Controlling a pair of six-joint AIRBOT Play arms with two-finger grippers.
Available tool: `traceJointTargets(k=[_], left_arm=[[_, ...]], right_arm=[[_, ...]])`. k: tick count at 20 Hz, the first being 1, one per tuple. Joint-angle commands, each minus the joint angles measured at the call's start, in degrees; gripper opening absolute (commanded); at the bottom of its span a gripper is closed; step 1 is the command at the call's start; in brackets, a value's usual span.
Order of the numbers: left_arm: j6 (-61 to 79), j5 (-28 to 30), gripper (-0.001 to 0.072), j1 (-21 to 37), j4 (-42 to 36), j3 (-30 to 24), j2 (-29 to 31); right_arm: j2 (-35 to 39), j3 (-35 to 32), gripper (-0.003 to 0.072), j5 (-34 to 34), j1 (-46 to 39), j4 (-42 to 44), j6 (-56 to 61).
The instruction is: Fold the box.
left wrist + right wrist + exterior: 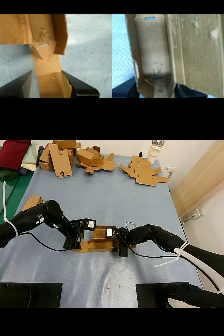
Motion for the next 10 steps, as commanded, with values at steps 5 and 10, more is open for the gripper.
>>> traceJointTargets(k=[5,10], left_arm=[[-12.8,3.6,0.0536,-5.0,1.0,0.0,1.1],[-16.2,7.0,0.0535,-7.0,0.8,0.0,1.1]], right_arm=[[0.0,0.0,0.0521,0.1,0.0,0.0,0.0],[0.0,0.0,0.0521,0.1,0.0,0.0,0.0]])
